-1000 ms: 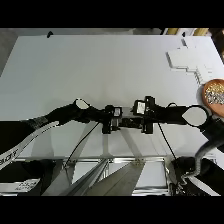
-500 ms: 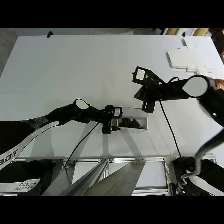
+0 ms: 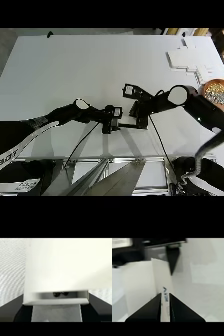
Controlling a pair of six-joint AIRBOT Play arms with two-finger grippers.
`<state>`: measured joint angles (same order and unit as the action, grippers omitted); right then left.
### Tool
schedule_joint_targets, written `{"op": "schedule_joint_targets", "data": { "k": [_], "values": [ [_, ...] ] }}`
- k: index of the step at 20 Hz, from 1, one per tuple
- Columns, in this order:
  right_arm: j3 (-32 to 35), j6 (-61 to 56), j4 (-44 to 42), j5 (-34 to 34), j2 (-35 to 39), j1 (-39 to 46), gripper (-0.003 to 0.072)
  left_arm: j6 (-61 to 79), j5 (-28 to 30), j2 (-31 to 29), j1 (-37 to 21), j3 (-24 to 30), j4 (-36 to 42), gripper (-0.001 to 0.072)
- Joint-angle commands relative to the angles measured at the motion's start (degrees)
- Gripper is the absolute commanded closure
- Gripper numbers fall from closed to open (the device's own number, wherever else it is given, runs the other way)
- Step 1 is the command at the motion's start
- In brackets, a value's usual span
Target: Fold the box and place the chain.
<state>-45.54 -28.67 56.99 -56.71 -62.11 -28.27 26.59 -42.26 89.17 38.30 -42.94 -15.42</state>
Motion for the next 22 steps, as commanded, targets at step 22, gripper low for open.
{"op": "schedule_joint_targets", "data": {
  "k": [22],
  "values": [
    [8.7,0.6,12.0,9.7,7.5,-5.3,0.0544,0.0,0.0,0.0,0.0,0.0,0.0,0.0399]
  ]
}}
